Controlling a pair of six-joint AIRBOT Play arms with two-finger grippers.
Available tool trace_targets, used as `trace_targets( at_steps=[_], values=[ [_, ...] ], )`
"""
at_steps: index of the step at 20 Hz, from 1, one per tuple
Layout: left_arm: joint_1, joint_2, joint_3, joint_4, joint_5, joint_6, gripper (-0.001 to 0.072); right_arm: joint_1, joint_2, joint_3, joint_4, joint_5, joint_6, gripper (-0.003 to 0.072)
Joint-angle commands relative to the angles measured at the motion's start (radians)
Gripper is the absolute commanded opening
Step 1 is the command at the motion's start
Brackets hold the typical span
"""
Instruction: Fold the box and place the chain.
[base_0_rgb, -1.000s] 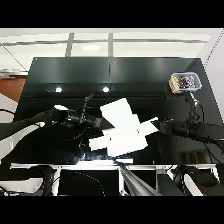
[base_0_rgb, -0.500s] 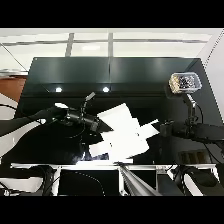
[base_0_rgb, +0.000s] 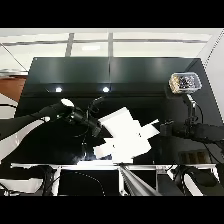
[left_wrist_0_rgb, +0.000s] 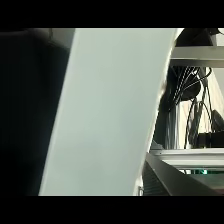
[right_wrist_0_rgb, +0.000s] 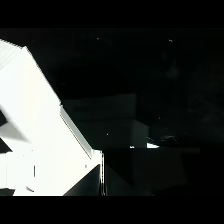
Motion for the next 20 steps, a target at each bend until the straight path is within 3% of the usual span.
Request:
trace_targets(
  at_steps=[1, 8, 12, 15, 17, 20],
  values=[
    [-0.023, 0.000, 0.003, 0.009, 0.040, -0.026, 0.0551, 0.000, 0.000, 0.000, 0.000, 0.004, 0.015, 0.0022],
    [-0.015, 0.001, -0.054, -0.034, 0.095, -0.100, 0.0546, 0.000, 0.000, 0.000, 0.000, 0.023, 0.048, 0.0022],
    [0.013, 0.016, -0.129, -0.173, 0.111, -0.006, 0.0494, 0.000, 0.000, 0.000, 0.000, 0.026, 0.048, 0.0022],
    [0.008, 0.016, -0.129, -0.174, 0.109, 0.026, 0.0465, 0.000, 0.000, 0.000, 0.000, 0.026, 0.048, 0.0022],
    [-0.010, 0.014, -0.128, -0.171, 0.107, 0.054, 0.0356, 0.000, 0.000, 0.000, 0.000, 0.026, 0.048, 0.0022],
    [-0.029, 0.013, -0.127, -0.172, 0.100, 0.071, 0.0347, 0.000, 0.000, 0.000, 0.000, 0.025, 0.050, 0.0021]
  ],
)
